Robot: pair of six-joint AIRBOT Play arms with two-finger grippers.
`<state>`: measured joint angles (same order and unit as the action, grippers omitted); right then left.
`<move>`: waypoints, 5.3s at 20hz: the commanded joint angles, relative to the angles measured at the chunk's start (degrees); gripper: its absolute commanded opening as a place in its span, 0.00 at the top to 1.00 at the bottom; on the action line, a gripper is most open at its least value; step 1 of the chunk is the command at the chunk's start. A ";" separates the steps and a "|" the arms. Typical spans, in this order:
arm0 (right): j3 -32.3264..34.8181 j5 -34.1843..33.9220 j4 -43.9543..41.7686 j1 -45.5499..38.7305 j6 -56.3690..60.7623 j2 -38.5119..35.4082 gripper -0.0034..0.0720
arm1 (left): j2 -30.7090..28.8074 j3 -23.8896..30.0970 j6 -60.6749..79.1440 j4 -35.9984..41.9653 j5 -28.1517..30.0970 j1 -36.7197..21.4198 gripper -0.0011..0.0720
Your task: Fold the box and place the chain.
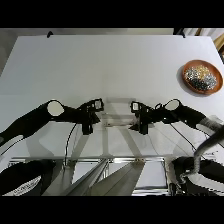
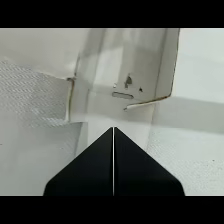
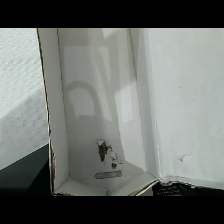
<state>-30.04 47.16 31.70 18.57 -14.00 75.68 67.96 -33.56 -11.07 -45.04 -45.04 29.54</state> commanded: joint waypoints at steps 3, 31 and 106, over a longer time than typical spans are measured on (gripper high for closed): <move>0.00 0.00 -0.02 0.04 0.02 -0.04 0.42 | 5.01 0.52 2.43 -0.02 4.39 -0.04 0.94; 0.00 0.00 -0.02 0.04 0.02 -0.04 0.42 | 4.94 0.50 29.29 7.04 7.98 3.50 0.70; 0.00 0.00 -0.02 0.04 0.02 -0.04 0.42 | 1.49 0.22 -51.74 9.66 -1.73 -1.22 0.59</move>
<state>-30.04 47.16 31.68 18.57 -14.00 75.68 69.69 -33.08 -62.81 -36.91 -47.51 27.64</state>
